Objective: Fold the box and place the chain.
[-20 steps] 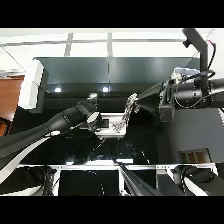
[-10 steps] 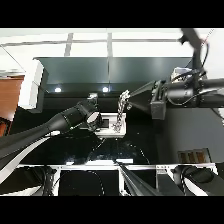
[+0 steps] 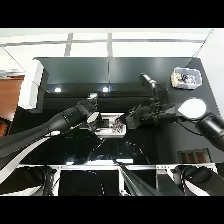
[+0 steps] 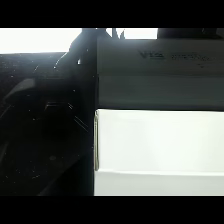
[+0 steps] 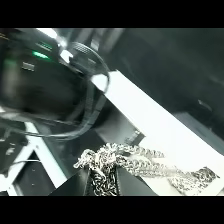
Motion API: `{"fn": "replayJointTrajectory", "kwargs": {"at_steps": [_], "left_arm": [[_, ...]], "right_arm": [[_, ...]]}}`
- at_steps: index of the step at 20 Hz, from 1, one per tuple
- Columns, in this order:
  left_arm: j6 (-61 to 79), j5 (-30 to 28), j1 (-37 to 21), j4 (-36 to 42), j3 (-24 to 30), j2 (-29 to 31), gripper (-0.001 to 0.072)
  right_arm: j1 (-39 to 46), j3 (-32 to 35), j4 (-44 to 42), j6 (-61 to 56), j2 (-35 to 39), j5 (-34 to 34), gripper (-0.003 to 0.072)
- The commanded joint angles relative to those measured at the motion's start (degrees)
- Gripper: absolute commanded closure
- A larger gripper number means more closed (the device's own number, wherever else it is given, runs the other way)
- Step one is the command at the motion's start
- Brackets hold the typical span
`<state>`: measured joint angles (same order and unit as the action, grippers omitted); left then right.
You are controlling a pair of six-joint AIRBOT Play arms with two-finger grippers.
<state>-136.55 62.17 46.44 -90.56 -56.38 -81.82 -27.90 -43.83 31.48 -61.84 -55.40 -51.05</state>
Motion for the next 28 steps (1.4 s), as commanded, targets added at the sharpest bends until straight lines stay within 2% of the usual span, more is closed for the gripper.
{"fn": "replayJointTrajectory", "kwargs": {"at_steps": [1, 2, 3, 5, 9, 12, 16, 19, 20, 21, 22, 26, 28], "left_arm": [[0.0, 0.0, 0.0, 0.0, 0.0, 0.0, 0.0678], [0.0, 0.0, 0.0, 0.0, 0.0, 0.0, 0.0678], [0.0, 0.0, 0.0, 0.0, 0.0, 0.0, 0.0678], [0.0, 0.0, 0.0, 0.0, 0.0, 0.0, 0.0678], [0.0, 0.0, 0.0, 1.2, 0.0, 0.0, 0.0678], [0.0, 0.7, 0.0, 6.1, 0.0, 0.0, 0.0678], [2.2, -0.7, -0.6, 6.9, -0.1, 0.0, 0.0678], [3.7, 1.4, -0.4, 5.2, -2.9, 0.1, 0.0675], [3.7, 2.4, -0.1, 3.9, -4.2, 0.3, 0.0587], [3.4, 3.6, 0.1, 2.3, -5.6, 0.5, 0.0415], [3.4, 5.2, 0.1, 1.1, -6.8, 0.8, 0.0346], [14.1, 10.6, -1.6, -1.4, -7.6, 6.6, 0.0346], [17.2, 16.3, -3.4, -9.1, -4.9, 12.0, 0.0348]], "right_arm": [[-1.8, 1.4, 0.4, 0.0, -3.5, 2.7, 0.0581], [-1.7, 1.3, 1.6, 0.0, -3.5, 2.6, 0.0415], [-1.2, 1.3, 2.8, 0.0, -3.3, 2.0, 0.0392], [2.0, 1.3, 3.8, 0.0, -3.1, -2.4, 0.0393], [13.6, 1.3, 9.6, 0.0, -1.1, -12.9, 0.0394], [19.2, 1.3, 7.6, 2.4, -0.7, -19.7, 0.0395], [19.2, 1.3, 7.3, 5.4, -0.7, -20.4, 0.0395], [19.2, 1.3, 7.3, 6.8, -0.7, -20.9, 0.0395], [19.2, 1.3, 7.3, 7.4, -0.7, -20.8, 0.0395], [19.2, 1.3, 7.4, 8.4, -0.7, -20.3, 0.0395], [19.2, 1.3, 7.8, 8.9, -0.7, -19.1, 0.0395], [19.3, 1.3, 9.4, 8.8, -0.7, -13.6, 0.0395], [19.3, 1.3, 9.6, 8.7, -0.7, -11.8, 0.0395]]}}
